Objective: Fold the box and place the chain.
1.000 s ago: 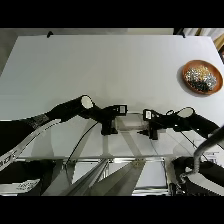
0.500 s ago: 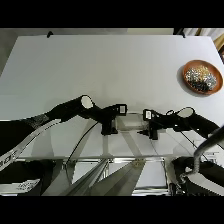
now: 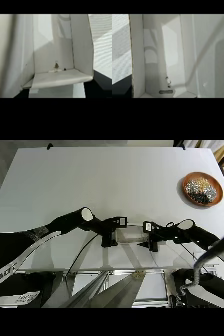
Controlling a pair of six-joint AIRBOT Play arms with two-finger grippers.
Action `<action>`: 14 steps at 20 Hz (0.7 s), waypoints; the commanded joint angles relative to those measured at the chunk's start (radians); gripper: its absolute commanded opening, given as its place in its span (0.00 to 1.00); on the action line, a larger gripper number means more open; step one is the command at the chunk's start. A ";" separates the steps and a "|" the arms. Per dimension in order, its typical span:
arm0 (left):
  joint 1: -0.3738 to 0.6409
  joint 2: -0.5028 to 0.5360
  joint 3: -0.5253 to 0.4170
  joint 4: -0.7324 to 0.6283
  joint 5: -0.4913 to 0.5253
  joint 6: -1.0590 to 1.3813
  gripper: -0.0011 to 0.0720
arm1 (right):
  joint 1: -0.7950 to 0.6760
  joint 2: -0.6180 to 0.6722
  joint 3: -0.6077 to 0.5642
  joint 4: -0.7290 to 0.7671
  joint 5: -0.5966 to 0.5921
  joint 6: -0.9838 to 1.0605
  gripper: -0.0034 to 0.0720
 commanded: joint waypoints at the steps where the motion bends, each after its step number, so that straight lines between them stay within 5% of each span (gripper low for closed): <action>1: 0.002 0.014 0.001 -0.001 0.014 0.000 0.89 | 0.000 0.000 0.000 0.000 0.000 0.000 0.50; 12: 0.010 0.046 -0.056 0.011 0.011 0.065 0.89 | 0.000 0.000 0.000 0.000 0.000 0.000 0.50; 14: 0.010 0.047 -0.103 -0.006 0.031 0.110 0.97 | 0.000 0.000 0.000 0.000 0.000 0.000 0.50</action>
